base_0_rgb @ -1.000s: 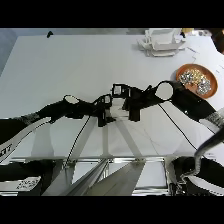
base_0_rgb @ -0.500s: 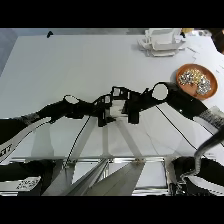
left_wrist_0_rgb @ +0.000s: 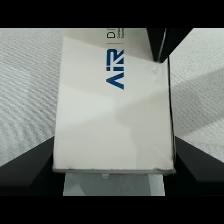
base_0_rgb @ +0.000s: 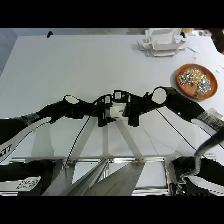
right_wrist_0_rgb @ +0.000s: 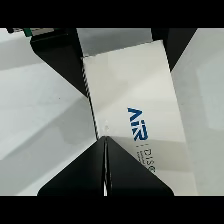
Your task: Fold the box and place the chain.
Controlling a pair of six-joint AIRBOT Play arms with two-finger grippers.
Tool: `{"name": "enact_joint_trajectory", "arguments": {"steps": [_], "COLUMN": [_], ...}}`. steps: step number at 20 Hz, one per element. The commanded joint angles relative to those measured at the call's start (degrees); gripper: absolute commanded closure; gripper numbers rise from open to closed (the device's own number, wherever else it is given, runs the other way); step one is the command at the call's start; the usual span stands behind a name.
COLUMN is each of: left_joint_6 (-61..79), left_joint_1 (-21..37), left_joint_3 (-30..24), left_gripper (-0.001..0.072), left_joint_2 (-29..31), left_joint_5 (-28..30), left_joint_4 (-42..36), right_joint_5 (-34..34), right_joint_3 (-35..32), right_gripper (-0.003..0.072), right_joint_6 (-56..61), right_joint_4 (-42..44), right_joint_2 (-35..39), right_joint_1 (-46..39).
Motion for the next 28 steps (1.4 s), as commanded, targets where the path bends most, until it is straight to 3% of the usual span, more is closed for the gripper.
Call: {"name": "enact_joint_trajectory", "arguments": {"steps": [1, 9, 13, 15, 17, 19, 22, 28], "left_joint_6": [-0.1, -0.1, -0.1, -0.1, -0.1, -0.1, -0.1, -0.1], "left_joint_1": [0.1, 0.0, 0.1, 0.0, 0.1, 0.0, 0.1, 0.1], "left_joint_3": [0.0, 0.0, 0.0, 0.0, 0.0, 0.0, 0.0, 0.0], "left_gripper": [0.0457, 0.0457, 0.0457, 0.0457, 0.0457, 0.0457, 0.0457, 0.0457], "left_joint_2": [0.0, 0.0, 0.0, 0.0, 0.0, 0.0, 0.0, 0.0], "left_joint_5": [0.0, 0.0, 0.0, 0.0, 0.0, 0.0, 0.0, 0.0], "left_joint_4": [0.0, 0.0, 0.0, 0.0, 0.0, 0.0, 0.0, 0.0], "right_joint_5": [-0.9, -1.3, -8.2, -7.8, -3.0, 6.4, 16.9, 19.3], "right_joint_3": [-0.4, -0.3, -0.3, -0.3, -0.3, -0.3, -0.4, -5.8], "right_gripper": [0.0678, 0.0677, 0.0677, 0.0677, 0.0677, 0.0677, 0.0677, 0.0677], "right_joint_6": [0.6, 2.0, 7.8, 14.1, 25.3, 35.4, 41.8, 51.9], "right_joint_4": [-0.3, -0.3, -0.7, -0.8, -1.0, -3.5, -9.3, -16.2], "right_joint_2": [-0.5, 0.9, 8.5, 13.1, 17.5, 20.7, 21.9, 21.8], "right_joint_1": [0.1, 0.0, -0.2, -2.2, -7.2, -13.9, -24.0, -33.3]}}
